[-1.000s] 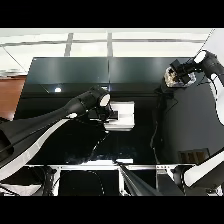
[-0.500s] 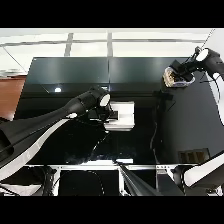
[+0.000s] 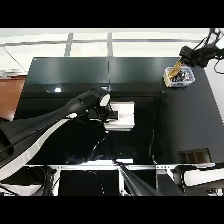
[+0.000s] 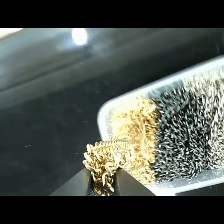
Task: Fold the box and place the chain.
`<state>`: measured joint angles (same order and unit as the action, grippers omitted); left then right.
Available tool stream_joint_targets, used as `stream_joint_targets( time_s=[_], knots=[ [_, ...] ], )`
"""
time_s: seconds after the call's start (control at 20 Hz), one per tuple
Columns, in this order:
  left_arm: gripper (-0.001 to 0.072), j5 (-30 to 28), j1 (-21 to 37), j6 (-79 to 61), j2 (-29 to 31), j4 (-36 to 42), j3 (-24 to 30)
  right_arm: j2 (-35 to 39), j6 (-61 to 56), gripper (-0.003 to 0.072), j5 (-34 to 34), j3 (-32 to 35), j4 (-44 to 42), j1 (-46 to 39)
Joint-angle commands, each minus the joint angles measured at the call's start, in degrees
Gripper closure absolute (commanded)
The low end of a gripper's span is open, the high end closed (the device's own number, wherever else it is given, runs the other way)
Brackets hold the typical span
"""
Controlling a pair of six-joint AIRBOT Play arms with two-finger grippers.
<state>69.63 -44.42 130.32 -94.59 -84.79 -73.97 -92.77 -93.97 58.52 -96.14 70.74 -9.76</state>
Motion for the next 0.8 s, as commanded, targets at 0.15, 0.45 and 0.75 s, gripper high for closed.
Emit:
stream_joint_targets(
  time_s=[0.15, 0.45, 0.75],
  knots=[
    [0.0682, 0.0, 0.0, 0.0, 0.0, 0.0, 0.0, 8.2, 5.1, 0.0675, 2.4, -2.1, -3.7, -0.3],
    [0.0682, 0.0, 0.0, 0.0, 0.0, 0.0, 0.0, 12.1, 10.3, 0.0676, 10.7, -7.3, -7.9, -0.3],
    [0.0682, 0.0, 0.0, 0.0, 0.0, 0.0, 0.0, 21.8, 21.4, 0.0677, 24.7, -1.4, -19.1, -0.3]
  ],
)
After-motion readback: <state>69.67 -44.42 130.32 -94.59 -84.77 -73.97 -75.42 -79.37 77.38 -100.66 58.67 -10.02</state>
